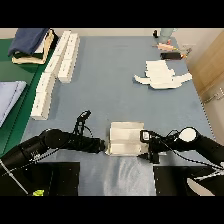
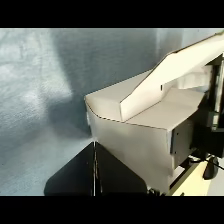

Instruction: Fold the box.

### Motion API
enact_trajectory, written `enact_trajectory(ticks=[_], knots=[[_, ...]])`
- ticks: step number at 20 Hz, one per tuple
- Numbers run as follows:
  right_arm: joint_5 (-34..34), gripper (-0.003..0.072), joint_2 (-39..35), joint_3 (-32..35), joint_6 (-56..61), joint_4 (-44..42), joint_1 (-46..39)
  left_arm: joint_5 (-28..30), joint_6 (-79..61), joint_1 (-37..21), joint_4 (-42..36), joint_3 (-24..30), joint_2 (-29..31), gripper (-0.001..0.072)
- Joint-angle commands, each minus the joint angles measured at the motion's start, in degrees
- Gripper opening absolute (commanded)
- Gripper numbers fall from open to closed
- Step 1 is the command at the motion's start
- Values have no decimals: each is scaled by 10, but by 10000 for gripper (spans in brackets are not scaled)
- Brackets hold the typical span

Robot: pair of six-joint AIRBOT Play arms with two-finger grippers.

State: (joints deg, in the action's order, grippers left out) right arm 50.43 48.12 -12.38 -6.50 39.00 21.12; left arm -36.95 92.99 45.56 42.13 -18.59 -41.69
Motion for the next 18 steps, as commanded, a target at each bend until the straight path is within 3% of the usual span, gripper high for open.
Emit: enact_trajectory(ticks=[1, 2, 15, 17, 18], knots=[[0, 592, 0, 0, 0, 0, 0, 8, -1, 4, 0, -6, 0, 431], [0, 592, 0, 0, 0, 0, 0, 10, -2, 4, 0, -7, 0, 401], [0, 592, 0, 0, 0, 0, 0, 29, 7, 5, -26, -27, -15, 424], [0, 592, 0, 0, 0, 0, 0, -2, -17, 8, -29, -30, -27, 511], [0, 592, 0, 0, 0, 0, 0, -7, -32, 14, -29, -31, -29, 510]])
